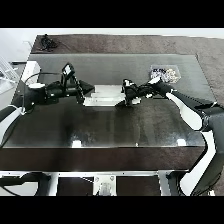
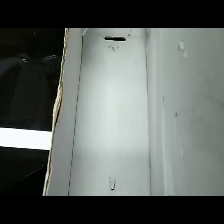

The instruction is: Fold the box and place the chain.

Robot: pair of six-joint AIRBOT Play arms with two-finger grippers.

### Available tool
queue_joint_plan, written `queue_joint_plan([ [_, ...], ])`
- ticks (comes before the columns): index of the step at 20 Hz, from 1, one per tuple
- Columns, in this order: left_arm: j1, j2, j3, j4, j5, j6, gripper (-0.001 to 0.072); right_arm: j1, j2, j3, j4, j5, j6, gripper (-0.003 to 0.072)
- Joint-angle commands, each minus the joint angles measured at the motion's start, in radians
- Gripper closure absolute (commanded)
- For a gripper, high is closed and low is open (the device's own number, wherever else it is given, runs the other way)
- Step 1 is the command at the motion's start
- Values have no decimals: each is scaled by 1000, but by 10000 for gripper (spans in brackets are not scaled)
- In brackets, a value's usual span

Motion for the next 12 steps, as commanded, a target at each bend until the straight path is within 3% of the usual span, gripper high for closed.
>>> queue_joint_plan([
  [1,-7,-47,-9,-3,-29,-60,691,1,0,0,0,0,0,108],
  [6,-7,-60,19,-11,-46,-59,692,1,0,0,0,0,0,108],
  [12,-7,-188,175,-19,-93,-72,692,1,0,0,0,0,0,108],
])
